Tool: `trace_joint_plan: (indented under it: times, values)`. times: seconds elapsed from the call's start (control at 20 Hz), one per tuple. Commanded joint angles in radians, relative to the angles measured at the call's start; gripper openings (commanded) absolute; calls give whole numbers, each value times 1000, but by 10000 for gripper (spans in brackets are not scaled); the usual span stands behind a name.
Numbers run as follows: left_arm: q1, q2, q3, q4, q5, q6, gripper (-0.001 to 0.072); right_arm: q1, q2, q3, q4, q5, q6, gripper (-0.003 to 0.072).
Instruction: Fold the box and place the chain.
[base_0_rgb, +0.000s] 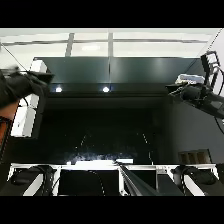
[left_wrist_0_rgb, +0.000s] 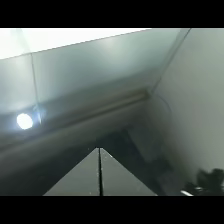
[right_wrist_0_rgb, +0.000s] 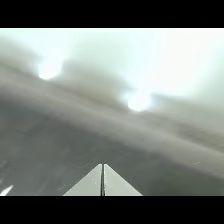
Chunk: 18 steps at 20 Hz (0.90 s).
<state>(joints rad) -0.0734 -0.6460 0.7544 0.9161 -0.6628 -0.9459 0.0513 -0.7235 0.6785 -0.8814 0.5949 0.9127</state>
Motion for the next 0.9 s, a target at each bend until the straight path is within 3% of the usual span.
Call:
trace_joint_plan:
  times: [0.0,0.85]
  values:
    - [-107,125,-201,63,275,-16,34,-15,17,-111,-35,-255,5,16]
    - [-107,131,-227,63,289,-16,35,-23,18,-112,-35,-218,4,17]
